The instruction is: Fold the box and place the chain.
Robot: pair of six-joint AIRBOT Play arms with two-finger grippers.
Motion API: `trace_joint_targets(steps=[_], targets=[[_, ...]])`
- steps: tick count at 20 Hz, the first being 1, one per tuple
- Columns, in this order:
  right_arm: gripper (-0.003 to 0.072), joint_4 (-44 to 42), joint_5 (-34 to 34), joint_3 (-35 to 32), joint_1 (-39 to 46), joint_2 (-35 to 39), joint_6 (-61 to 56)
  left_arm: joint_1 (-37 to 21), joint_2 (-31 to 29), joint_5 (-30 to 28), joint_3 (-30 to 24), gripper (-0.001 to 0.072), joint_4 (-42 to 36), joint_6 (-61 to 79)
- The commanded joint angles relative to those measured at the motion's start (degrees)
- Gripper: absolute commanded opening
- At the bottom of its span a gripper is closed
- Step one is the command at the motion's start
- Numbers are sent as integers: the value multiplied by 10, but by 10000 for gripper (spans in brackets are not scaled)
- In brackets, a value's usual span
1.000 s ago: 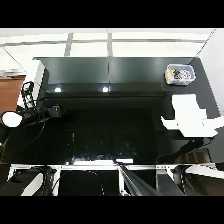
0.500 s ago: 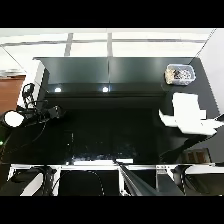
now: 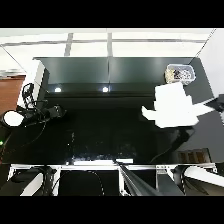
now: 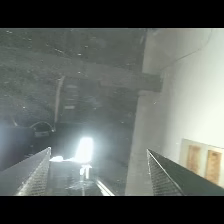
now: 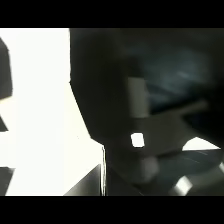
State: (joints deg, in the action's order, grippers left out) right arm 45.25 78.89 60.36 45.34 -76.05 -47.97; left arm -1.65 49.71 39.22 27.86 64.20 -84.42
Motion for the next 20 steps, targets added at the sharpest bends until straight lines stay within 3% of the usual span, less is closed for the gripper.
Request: trace_joint_targets(steps=[1, 6, 11, 13, 16, 20], targets=[[16, -144, -79, -118, -85, 103, 3, 1, 0, -4, 0, 709, -33, 0], [16, -263, -269, -297, -311, 213, 25, 13, 1, -4, 0, 707, -102, 22], [17, -275, -477, -344, -550, 222, 23, 42, 49, 22, 19, 701, -251, 203], [17, -275, -516, -344, -600, 222, 12, 41, 111, 85, 64, 690, -309, 281], [17, -275, -524, -344, -619, 222, 10, 41, 245, 231, 165, 691, -374, 338], [17, -267, -509, -344, -619, 222, 12, 42, 388, 313, 272, 691, -381, 308]])
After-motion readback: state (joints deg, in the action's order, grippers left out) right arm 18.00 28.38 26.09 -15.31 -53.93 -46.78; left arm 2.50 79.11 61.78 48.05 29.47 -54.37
